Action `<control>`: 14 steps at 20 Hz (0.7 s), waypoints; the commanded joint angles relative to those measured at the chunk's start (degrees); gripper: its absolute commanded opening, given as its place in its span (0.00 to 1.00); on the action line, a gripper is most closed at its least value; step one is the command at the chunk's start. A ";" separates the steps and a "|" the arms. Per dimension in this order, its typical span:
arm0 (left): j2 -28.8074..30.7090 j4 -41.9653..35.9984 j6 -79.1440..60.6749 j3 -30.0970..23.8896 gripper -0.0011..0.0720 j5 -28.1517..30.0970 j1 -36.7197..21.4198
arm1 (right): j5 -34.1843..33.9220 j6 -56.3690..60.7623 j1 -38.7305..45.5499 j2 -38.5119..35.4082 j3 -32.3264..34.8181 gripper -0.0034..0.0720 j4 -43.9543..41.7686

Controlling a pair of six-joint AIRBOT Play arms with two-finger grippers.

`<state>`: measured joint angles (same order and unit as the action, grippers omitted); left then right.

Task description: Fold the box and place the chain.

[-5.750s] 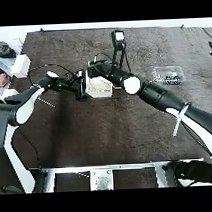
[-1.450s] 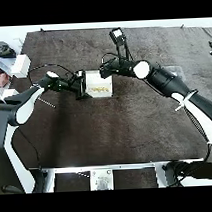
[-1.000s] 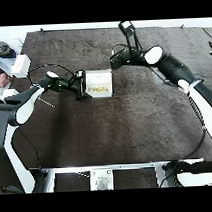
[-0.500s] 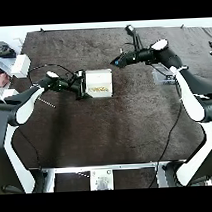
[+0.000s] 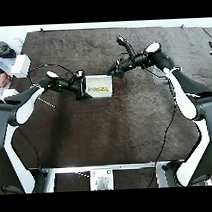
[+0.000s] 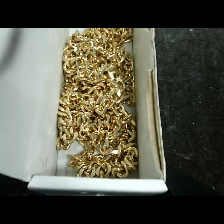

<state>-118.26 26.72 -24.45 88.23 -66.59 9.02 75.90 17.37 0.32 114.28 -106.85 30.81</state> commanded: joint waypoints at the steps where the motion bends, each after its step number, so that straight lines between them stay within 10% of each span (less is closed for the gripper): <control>1: -0.02 0.02 -0.02 -0.02 0.49 0.02 -0.02 | 3.74 -2.73 -0.83 -0.13 -0.11 0.27 3.72; 14: -0.02 0.02 -0.02 -0.02 0.49 0.00 -0.02 | 1.42 -9.70 -6.10 -0.15 -0.11 0.36 10.36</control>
